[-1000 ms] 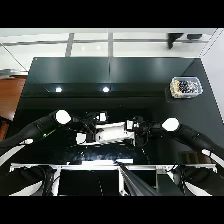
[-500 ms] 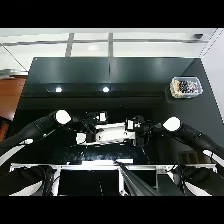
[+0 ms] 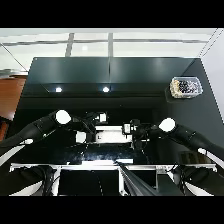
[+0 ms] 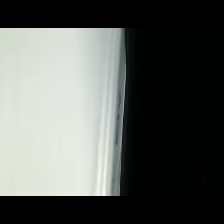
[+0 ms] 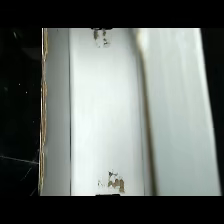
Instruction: Fold the box and place the chain.
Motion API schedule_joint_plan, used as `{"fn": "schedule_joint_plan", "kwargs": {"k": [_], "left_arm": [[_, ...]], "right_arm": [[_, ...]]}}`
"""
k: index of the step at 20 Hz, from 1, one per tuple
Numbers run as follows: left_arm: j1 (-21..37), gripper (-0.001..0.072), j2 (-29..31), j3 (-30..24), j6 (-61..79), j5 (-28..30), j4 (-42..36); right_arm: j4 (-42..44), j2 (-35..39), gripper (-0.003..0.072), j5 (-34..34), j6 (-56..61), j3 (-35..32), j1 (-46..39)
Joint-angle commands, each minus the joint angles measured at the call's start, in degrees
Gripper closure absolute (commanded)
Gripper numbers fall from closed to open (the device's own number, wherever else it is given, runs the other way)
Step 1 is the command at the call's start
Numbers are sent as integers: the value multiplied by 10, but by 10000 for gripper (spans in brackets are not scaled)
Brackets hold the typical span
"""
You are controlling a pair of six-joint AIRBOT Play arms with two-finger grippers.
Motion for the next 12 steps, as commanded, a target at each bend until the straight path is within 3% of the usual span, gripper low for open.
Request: {"fn": "schedule_joint_plan", "kwargs": {"k": [1, 12], "left_arm": [[0, 678, 0, 0, -2, 1, -1], [0, 678, 0, 0, -2, 1, -1]], "right_arm": [[-29, -3, -13, -2, 16, -2, 3], [-31, -21, -12, -24, 29, -5, 7]]}}
